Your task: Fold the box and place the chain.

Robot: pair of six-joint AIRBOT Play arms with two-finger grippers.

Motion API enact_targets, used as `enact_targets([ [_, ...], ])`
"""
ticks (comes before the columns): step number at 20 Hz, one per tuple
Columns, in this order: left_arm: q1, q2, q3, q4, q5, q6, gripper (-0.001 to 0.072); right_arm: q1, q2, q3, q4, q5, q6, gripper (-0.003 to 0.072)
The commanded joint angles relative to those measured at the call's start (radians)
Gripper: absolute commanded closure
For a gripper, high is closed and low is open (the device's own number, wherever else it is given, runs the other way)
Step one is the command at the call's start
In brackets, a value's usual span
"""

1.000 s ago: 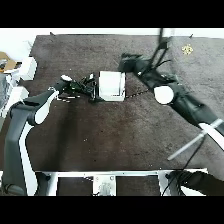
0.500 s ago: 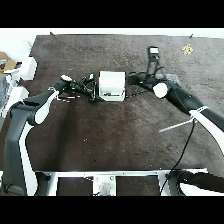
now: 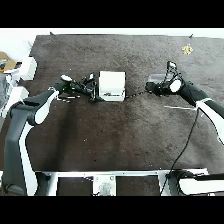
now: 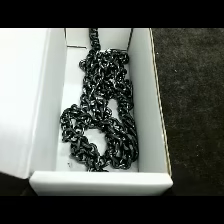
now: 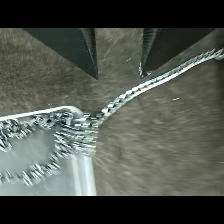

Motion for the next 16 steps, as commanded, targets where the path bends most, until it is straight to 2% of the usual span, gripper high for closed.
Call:
enact_targets([
  [1,0.000,0.000,0.000,0.000,0.000,0.000,0.0422,-0.004,-0.109,0.058,0.059,-0.003,0.009,0.0379],
  [8,0.000,0.000,0.000,0.000,0.000,0.000,0.0422,0.014,-0.180,0.109,0.071,-0.031,0.036,0.0382],
  [10,0.000,0.000,0.000,0.000,0.000,0.000,0.0422,0.014,-0.182,0.108,0.072,-0.033,0.052,0.0486],
  [12,0.000,0.000,0.000,0.000,0.000,0.000,0.0422,0.014,-0.185,0.108,0.072,-0.034,0.061,0.0489],
  [13,0.000,0.000,0.000,0.000,0.000,0.000,0.0422,0.014,-0.183,0.109,0.072,-0.034,0.060,0.0603],
  [14,0.000,0.000,0.000,0.000,0.000,0.000,0.0422,0.014,-0.176,0.109,0.069,-0.034,0.058,0.0680],
  [16,0.000,0.000,0.000,0.000,0.000,0.000,0.0422,0.023,-0.135,0.108,0.059,-0.054,0.049,0.0680],
])
